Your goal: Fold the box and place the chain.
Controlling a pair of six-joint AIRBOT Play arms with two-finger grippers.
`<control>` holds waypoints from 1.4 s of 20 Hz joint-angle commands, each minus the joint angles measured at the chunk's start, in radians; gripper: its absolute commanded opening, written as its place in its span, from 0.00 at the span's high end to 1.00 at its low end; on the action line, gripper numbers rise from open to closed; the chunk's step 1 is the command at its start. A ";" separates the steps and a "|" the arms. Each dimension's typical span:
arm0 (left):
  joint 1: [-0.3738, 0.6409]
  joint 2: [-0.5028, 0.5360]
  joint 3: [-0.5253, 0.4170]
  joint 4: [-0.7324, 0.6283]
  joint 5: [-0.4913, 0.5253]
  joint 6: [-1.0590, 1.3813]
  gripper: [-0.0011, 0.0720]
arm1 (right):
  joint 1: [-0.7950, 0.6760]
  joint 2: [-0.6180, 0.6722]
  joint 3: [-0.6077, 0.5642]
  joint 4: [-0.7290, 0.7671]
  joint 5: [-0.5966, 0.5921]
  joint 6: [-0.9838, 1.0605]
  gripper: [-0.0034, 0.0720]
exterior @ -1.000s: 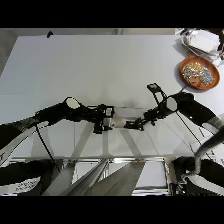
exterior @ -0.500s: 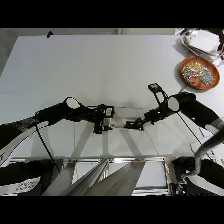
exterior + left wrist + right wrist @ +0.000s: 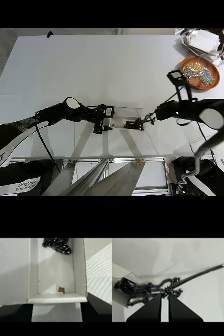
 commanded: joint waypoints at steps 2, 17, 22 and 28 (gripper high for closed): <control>0.000 0.000 0.001 0.000 0.000 0.000 0.56 | 0.000 0.233 0.001 0.032 -0.022 -0.004 0.93; 0.000 0.000 0.001 0.000 0.000 0.000 0.56 | 0.016 0.308 0.001 0.516 -0.190 -0.234 0.93; 0.000 0.000 0.001 0.000 0.000 0.000 0.56 | 0.108 0.308 0.001 0.581 -0.323 -0.296 0.93; 0.000 0.000 0.001 0.000 0.000 0.000 0.56 | 0.240 0.294 0.001 0.580 -0.409 -0.298 0.93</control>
